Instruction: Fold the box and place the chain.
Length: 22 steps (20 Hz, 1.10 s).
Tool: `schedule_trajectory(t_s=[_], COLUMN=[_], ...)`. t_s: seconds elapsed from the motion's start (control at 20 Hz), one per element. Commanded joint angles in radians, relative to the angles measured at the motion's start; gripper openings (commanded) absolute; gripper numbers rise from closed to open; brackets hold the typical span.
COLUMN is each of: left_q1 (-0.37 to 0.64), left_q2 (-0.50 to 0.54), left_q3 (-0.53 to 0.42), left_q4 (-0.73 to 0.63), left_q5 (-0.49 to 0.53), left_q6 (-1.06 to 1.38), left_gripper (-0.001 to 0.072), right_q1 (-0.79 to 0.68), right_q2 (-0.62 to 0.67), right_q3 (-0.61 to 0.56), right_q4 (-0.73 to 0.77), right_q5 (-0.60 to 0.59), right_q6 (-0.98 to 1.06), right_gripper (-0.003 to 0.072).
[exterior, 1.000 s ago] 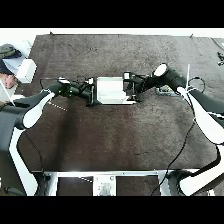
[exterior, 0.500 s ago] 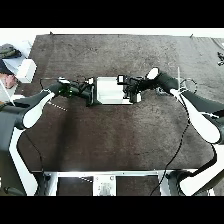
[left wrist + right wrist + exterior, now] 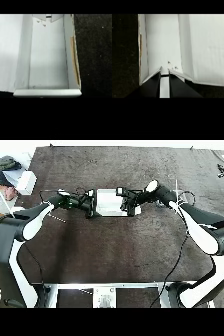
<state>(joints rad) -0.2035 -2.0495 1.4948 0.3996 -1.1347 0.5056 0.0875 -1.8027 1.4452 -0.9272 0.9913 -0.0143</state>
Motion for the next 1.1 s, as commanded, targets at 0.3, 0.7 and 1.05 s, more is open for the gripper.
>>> schedule_trajectory(t_s=[0.3,0.7,1.05], left_q1=[0.0,0.0,0.0], left_q2=[-0.001,-0.001,-0.001], left_q3=[0.0,0.0,0.0], left_q4=[0.0,-0.001,0.0], left_q5=[0.0,0.0,0.0], left_q6=[0.0,0.0,0.0], left_gripper=[0.0285,0.0285,0.0285], right_q1=[0.01,0.027,0.027], right_q2=[-0.02,-0.02,0.033], right_q3=[-0.002,-0.003,-0.002], right_q4=[0.078,0.035,-0.13], right_q5=[-0.063,-0.073,-0.081], right_q6=[-0.019,-0.052,0.101], right_gripper=[0.0337,0.0505,0.0209])
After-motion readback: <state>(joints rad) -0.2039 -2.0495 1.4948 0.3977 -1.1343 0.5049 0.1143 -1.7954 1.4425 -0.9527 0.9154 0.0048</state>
